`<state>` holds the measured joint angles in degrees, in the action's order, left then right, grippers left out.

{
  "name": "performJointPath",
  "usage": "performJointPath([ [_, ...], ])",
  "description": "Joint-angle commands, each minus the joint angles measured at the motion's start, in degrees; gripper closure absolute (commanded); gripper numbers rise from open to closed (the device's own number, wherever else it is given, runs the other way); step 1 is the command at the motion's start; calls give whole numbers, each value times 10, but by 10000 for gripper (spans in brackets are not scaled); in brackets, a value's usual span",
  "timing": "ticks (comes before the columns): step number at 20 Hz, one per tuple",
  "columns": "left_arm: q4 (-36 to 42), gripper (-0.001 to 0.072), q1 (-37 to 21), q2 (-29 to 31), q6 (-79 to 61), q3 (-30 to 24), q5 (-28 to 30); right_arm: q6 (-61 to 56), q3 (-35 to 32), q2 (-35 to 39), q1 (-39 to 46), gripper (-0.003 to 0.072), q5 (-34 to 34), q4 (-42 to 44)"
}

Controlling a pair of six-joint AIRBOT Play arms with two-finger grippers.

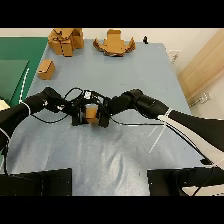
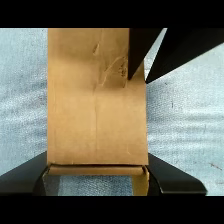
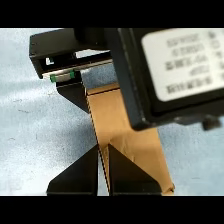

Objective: Fold the box.

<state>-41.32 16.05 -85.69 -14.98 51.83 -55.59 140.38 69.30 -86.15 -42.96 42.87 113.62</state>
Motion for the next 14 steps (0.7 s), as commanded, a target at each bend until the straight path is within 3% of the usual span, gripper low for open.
performJointPath([
  [1,0,354,0,0,0,0,0,0,0,0,0,584,1,33],
  [6,0,354,0,0,0,0,1,0,0,-2,1,584,-4,63],
  [8,0,354,0,0,0,0,1,0,0,-9,2,606,-9,79],
  [9,0,354,0,0,0,0,1,0,0,-11,2,660,-11,87],
  [14,0,354,0,0,0,0,1,-6,0,-16,8,680,-39,101],
])
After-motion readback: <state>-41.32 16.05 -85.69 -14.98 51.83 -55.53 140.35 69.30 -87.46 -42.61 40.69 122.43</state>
